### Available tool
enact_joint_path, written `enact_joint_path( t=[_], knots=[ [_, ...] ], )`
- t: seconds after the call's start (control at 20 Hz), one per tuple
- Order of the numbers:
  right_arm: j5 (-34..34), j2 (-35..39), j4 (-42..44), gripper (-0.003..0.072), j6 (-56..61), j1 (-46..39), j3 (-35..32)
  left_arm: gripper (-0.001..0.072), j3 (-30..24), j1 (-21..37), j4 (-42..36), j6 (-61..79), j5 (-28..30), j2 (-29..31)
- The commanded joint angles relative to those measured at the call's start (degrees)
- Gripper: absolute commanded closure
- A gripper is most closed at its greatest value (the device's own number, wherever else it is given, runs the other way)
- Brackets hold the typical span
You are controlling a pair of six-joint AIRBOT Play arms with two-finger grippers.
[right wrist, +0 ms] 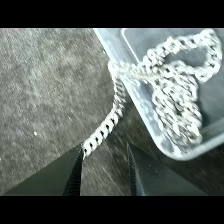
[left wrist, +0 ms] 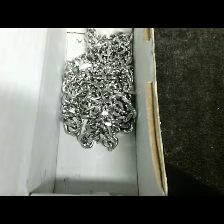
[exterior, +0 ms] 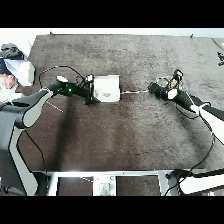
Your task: Fold the box and place the chain.
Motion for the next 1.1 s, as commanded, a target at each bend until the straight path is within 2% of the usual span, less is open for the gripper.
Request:
enact_joint_path(
  t=[0.0,0.05,0.1,0.3,0.35,0.4,0.5,0.6,0.75,1.05],
  knots=[
    [-1.57,-2.45,0.76,0.0362,0.17,0.04,2.43,0.0357,-0.02,0.0,0.0,0.02,0.0,-0.04],
    [-2.12,-2.67,0.81,0.0364,0.26,-0.02,2.58,0.0357,-0.02,0.0,0.02,0.02,0.0,-0.04],
    [-2.54,-2.91,0.79,0.0424,0.63,-0.02,2.62,0.0357,-0.02,0.0,0.02,0.02,0.02,-0.04],
    [-1.81,-5.18,1.44,0.0423,2.56,-0.07,2.64,0.0357,-0.02,0.0,0.0,0.02,0.0,-0.04],
    [-1.88,-5.51,2.05,0.0465,2.95,-0.07,2.64,0.0357,-0.02,0.0,0.02,0.02,0.0,-0.04],
    [-1.97,-5.51,2.03,0.061,2.93,0.02,2.64,0.0357,-0.02,0.0,0.02,0.02,0.0,-0.04],
    [-2.27,-5.51,2.03,0.0631,2.95,0.04,2.64,0.0357,-0.02,0.0,0.02,0.02,0.02,-0.04],
    [-2.29,-5.18,2.01,0.0697,2.64,0.52,2.64,0.0357,0.0,0.0,0.02,0.02,0.0,-0.04],
    [-2.25,-1.6,1.53,0.0698,2.45,2.58,2.64,0.0357,-0.02,0.0,0.02,0.02,0.0,-0.02],
    [-1.36,13.31,1.09,0.0698,-1.62,9.31,2.64,0.0357,-0.02,0.0,0.02,0.02,0.0,-0.04]
  ],
)
